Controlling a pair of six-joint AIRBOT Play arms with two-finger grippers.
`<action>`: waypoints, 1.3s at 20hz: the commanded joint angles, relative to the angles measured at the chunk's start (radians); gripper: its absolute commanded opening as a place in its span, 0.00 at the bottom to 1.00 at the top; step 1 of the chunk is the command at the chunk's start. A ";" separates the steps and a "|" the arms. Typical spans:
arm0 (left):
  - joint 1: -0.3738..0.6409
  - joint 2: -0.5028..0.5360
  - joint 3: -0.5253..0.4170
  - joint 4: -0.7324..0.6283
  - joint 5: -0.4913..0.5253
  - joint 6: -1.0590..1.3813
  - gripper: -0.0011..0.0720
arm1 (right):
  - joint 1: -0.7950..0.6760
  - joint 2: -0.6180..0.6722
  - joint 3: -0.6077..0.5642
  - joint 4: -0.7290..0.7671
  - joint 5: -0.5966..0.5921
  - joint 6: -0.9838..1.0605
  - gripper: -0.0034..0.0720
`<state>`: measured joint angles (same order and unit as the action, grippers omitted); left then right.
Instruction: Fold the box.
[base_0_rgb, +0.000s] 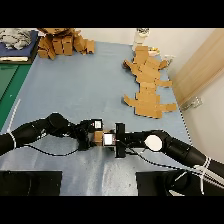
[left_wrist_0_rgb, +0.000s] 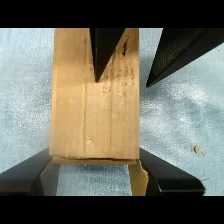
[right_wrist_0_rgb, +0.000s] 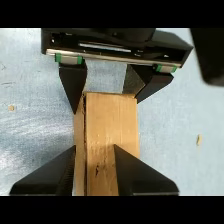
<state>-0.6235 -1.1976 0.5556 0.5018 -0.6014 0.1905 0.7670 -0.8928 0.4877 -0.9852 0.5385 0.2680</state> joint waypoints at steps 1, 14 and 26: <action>0.000 0.001 0.000 0.000 -0.001 -0.001 0.72 | 0.000 0.015 0.003 0.002 0.011 0.058 0.57; 0.000 0.001 0.000 -0.001 -0.001 -0.001 0.72 | -0.027 0.400 -0.159 -0.225 -0.078 2.034 0.04; 0.001 0.001 0.000 0.000 -0.001 -0.001 0.72 | 0.203 0.238 -0.327 0.040 -0.573 2.047 0.04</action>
